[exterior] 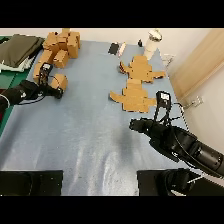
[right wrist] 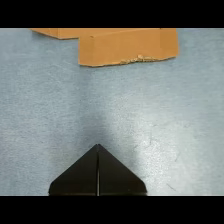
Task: Fold the box.
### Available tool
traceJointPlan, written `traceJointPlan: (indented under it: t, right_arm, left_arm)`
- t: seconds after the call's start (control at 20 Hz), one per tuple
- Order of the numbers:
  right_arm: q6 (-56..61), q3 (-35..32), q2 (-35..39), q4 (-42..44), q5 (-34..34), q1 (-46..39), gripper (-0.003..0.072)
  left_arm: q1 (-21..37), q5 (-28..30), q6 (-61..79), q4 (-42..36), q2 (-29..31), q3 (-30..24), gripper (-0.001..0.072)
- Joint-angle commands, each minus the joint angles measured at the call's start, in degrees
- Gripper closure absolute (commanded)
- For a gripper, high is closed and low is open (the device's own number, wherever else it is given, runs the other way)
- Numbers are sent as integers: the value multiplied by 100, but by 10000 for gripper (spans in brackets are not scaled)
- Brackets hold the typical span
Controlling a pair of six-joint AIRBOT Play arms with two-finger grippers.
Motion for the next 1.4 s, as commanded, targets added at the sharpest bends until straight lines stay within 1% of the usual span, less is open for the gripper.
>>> traceJointPlan:
  t: [0.0,0.2,0.35,0.45,0.6,0.7,0.8,0.95,1.05,1.2,1.25,1.35]
  right_arm:
    - [-2,-2,0,-2,11,2,683]
    - [-2,-2,0,-22,20,2,682]
    - [-2,-2,0,-39,39,2,683]
    - [-2,0,0,-37,144,2,683]
    - [-2,0,0,-46,258,2,683]
    - [-2,0,0,-46,258,2,683]
    - [-2,0,0,-98,260,2,683]
    - [-2,0,0,-197,260,2,683]
    - [-2,0,0,-195,260,2,682]
    - [-2,2,0,-195,260,2,683]
    - [-2,2,0,-195,260,2,683]
    - [-2,4,0,-195,260,2,682]
  left_arm:
    - [9,199,-564,9,-369,612,173]
    - [17,295,-629,52,-844,1261,173]
    - [22,470,-629,55,-1126,1510,173]
    - [92,487,-634,50,-1283,1644,173]
    - [223,494,-756,94,-1375,1722,173]
    - [315,507,-756,293,-1375,1757,171]
    - [350,485,-754,317,-1410,1851,143]
    - [328,157,-754,538,-1556,2085,142]
    - [328,-17,-776,697,-1631,2140,142]
    - [337,-28,-774,734,-1655,2142,141]
    - [337,-11,-776,811,-1655,2144,-7]
    - [337,-13,-776,804,-1659,2149,-9]
